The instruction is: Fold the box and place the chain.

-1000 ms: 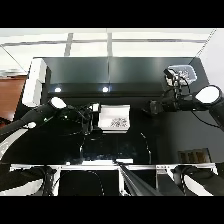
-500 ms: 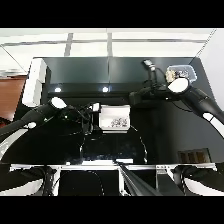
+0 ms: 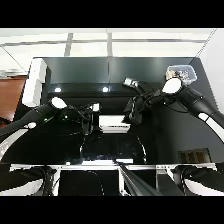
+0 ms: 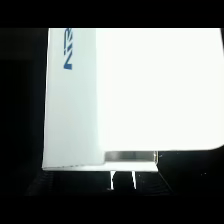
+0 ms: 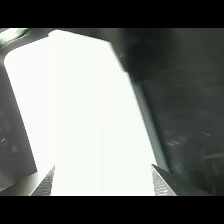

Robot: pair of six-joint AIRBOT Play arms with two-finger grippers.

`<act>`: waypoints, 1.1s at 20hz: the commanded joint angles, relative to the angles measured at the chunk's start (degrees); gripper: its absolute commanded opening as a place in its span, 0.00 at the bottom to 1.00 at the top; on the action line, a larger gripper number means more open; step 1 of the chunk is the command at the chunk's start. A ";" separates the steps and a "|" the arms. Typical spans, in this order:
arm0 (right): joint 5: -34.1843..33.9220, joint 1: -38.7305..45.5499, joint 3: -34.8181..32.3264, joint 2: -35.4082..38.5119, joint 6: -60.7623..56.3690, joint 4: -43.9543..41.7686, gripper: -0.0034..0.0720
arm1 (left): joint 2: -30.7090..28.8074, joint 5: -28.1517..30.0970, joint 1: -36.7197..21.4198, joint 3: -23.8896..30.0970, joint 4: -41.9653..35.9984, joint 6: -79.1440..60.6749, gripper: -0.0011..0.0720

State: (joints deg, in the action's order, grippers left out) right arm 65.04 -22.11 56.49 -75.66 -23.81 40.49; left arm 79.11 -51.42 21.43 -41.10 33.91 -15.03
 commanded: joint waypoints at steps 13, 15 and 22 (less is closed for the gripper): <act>-3.82 -2.05 -0.50 -0.59 8.61 3.08 0.57 | 0.04 -0.04 0.13 -0.07 0.11 0.02 0.48; -3.54 -2.08 -0.50 -0.59 8.17 3.08 0.31 | 0.04 -0.04 0.13 -0.07 0.11 0.02 0.48; -2.34 -2.08 -0.50 -0.59 8.15 3.69 0.32 | 0.04 -0.04 0.11 -0.07 0.11 0.02 0.48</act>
